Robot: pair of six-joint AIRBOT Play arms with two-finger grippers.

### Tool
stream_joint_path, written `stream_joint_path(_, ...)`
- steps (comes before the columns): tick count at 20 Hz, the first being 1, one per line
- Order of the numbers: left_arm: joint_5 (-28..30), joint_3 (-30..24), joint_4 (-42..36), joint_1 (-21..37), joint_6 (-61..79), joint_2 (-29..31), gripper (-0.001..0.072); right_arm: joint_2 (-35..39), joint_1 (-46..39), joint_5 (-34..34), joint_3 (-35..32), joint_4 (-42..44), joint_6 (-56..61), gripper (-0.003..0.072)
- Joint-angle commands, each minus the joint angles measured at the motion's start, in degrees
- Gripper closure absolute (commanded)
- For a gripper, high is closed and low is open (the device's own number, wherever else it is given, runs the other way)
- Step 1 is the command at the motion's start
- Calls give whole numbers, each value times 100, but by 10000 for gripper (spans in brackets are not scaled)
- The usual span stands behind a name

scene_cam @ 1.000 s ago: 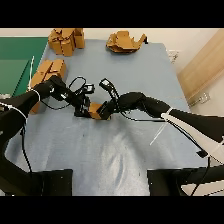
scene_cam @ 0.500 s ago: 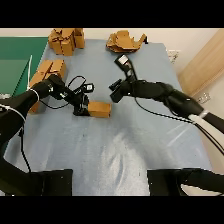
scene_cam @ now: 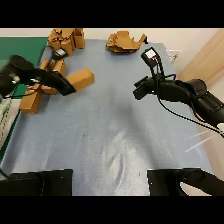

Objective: Fold the box.

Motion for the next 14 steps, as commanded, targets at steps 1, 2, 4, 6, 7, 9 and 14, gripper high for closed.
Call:
stream_joint_path(1, -245, -2, 730, 656, -1556, 763, 610, 238, -271, -63, -332, -223, 192, 687)
stream_joint_path(2, -269, -13, 973, 817, -1799, 933, 611, 238, -348, -66, -396, -219, 192, 687)
stream_joint_path(4, -229, -127, 1425, 1147, -2680, 1261, 613, 236, -483, -33, -511, -221, 190, 688)
stream_joint_path(6, -195, -433, 1711, 1421, -3501, 1543, 690, 236, -562, 44, -579, -221, 190, 687)
stream_joint_path(7, -61, -708, 1727, 1497, -3805, 1681, 690, 236, -564, 83, -584, -221, 188, 687)
stream_joint_path(9, 407, -1453, 1705, 1480, -4019, 2006, 691, 236, -564, 162, -584, -221, 190, 687)
stream_joint_path(14, 2201, -3176, 1700, 975, -4282, 2575, 692, 227, -564, 197, -584, -212, 190, 687)
